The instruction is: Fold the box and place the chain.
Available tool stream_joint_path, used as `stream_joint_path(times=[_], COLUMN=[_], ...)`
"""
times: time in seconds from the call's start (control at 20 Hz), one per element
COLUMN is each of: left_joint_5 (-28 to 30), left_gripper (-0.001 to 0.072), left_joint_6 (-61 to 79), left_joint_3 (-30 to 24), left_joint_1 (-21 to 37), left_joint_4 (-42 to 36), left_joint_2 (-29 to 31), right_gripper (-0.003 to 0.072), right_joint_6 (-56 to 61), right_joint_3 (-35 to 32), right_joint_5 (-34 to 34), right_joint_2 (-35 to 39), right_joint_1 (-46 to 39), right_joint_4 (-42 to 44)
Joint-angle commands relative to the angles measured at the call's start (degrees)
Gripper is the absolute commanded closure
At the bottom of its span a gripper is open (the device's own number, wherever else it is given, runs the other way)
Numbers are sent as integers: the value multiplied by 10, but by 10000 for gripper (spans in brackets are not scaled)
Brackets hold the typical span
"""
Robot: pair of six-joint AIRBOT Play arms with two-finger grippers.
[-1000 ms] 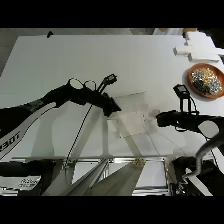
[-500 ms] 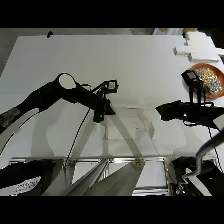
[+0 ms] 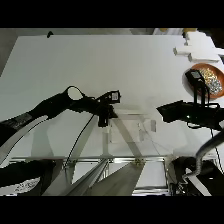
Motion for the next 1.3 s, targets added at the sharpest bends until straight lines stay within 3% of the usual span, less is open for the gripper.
stream_joint_path(times=[0.0,0.75,1.0,1.25], left_joint_5=[36,47,49,57], left_gripper=[707,704,705,705], left_joint_6=[38,66,65,61], left_joint_3=[-6,-6,4,18], left_joint_1=[-2,-4,-4,-3], left_joint_4=[-14,-18,55,61], left_joint_2=[-26,-43,-23,-21], right_gripper=[358,358,358,358], right_joint_6=[0,0,0,0], right_joint_3=[0,0,0,0], right_joint_5=[1,2,11,16], right_joint_2=[1,1,1,1], right_joint_1=[0,0,0,0], right_joint_4=[0,-4,-4,-4])
